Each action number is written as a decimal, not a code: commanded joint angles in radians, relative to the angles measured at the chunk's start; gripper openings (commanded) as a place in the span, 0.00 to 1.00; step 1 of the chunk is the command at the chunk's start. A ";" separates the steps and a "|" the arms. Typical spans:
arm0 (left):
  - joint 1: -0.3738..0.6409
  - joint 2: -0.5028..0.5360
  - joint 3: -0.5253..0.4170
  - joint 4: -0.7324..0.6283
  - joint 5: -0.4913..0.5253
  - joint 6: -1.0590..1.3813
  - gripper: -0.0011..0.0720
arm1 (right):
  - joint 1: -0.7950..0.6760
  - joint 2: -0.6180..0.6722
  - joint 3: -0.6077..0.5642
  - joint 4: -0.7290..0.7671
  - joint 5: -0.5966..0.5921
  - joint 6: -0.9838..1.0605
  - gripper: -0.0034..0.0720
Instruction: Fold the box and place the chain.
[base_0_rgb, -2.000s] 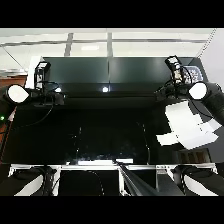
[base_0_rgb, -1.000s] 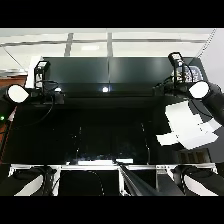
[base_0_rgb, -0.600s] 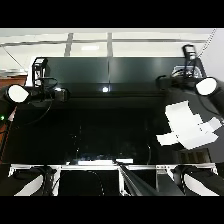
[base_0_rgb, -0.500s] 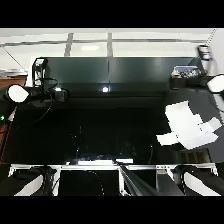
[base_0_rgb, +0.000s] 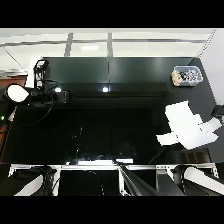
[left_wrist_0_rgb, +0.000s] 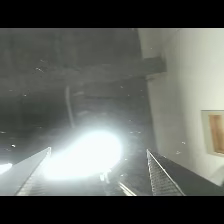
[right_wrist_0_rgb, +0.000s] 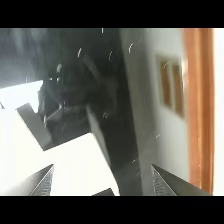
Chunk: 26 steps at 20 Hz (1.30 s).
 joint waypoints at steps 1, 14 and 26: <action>0.000 -0.001 0.001 -0.066 -0.007 -0.002 0.97 | -0.045 -0.077 0.002 0.022 0.047 -0.228 0.98; 0.000 -0.001 0.001 -0.117 0.017 -0.002 0.97 | 0.010 0.026 -0.011 0.302 0.105 -0.242 0.07; -0.115 -0.095 -0.001 -0.341 -0.063 0.068 0.97 | 0.351 0.462 -0.636 1.052 -0.149 -0.159 0.07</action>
